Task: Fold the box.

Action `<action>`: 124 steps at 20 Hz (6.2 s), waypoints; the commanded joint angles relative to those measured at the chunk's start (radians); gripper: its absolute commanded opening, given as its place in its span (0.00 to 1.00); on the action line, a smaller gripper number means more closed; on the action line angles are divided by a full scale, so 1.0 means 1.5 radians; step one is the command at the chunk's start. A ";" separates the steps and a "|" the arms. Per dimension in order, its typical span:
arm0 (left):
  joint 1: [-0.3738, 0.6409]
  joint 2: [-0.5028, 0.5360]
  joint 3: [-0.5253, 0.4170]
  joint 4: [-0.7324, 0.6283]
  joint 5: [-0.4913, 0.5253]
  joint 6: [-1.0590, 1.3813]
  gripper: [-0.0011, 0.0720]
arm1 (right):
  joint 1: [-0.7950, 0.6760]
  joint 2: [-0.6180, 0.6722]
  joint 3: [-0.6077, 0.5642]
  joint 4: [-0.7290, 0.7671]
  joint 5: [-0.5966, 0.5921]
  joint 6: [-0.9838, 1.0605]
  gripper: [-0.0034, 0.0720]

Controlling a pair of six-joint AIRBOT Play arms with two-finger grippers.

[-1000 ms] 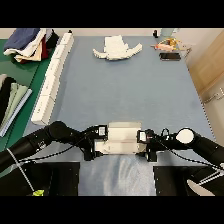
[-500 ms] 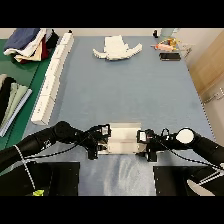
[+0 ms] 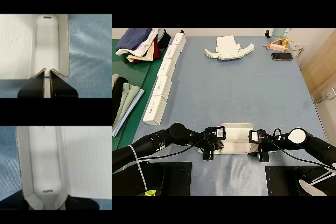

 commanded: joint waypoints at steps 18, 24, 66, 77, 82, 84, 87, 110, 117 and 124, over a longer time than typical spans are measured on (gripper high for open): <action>-0.007 -0.001 0.000 0.078 0.000 -0.270 0.03 | 0.001 0.000 0.001 0.000 0.000 0.000 0.73; -0.007 0.174 0.000 0.258 -0.055 -0.713 0.03 | 0.001 0.000 0.001 0.000 0.000 0.000 0.73; 0.072 0.176 -0.091 0.053 -0.034 -0.917 0.48 | 0.000 0.000 0.001 0.000 0.000 0.000 0.73; 0.071 0.176 -0.079 0.034 -0.024 -0.927 0.52 | 0.000 0.000 0.001 0.000 0.000 0.000 0.73; 0.071 0.175 -0.074 0.018 -0.044 -0.927 0.52 | 0.000 0.000 0.001 0.000 0.000 0.000 0.73; 0.062 0.174 -0.058 0.019 -0.040 -0.936 0.52 | 0.000 0.000 0.001 0.000 0.000 0.000 0.73; 0.032 0.155 -0.034 0.026 -0.002 -0.947 0.52 | 0.000 0.000 0.001 0.000 0.000 0.000 0.73; -0.224 -0.176 0.315 0.691 -0.230 -1.703 0.49 | 0.000 0.000 0.001 0.000 0.000 0.000 0.73; -0.260 -0.203 0.327 0.698 -0.249 -1.786 0.49 | 0.000 0.000 0.001 0.000 0.000 0.000 0.73; -0.262 -0.251 0.364 0.721 -0.293 -1.799 0.46 | 0.000 0.000 0.001 0.000 0.000 0.000 0.73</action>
